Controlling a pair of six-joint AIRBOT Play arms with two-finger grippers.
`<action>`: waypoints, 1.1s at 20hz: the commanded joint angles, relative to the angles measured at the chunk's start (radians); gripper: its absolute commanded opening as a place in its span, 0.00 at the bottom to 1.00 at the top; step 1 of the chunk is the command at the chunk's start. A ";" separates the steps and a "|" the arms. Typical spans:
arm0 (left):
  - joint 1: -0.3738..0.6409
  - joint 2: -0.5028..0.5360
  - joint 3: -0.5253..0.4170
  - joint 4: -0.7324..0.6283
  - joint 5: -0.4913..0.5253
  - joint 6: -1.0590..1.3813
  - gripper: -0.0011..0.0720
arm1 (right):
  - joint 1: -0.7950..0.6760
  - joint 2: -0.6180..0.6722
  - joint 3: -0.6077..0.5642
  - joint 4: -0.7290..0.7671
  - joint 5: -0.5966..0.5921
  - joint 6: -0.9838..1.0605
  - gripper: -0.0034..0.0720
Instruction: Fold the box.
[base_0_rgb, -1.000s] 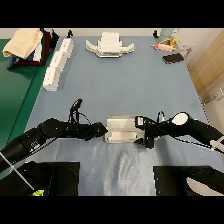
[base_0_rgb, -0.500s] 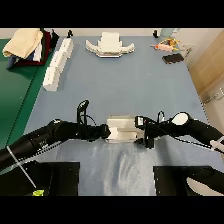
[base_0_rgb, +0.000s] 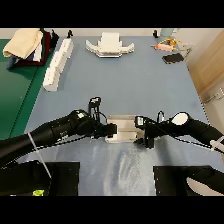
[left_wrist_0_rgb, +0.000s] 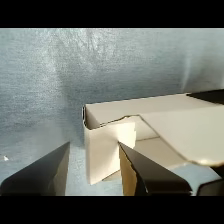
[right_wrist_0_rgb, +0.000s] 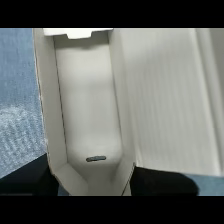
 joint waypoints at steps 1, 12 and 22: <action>-0.040 -0.082 0.089 0.082 -0.112 -0.062 0.64 | 0.000 0.001 0.000 0.000 0.000 0.000 0.73; -0.057 -0.229 0.218 0.085 -0.267 -0.094 0.64 | 0.000 0.001 0.000 0.000 0.000 0.000 0.73; -0.059 -0.314 0.268 0.081 -0.293 -0.080 0.64 | 0.000 0.001 0.000 0.000 0.000 0.000 0.73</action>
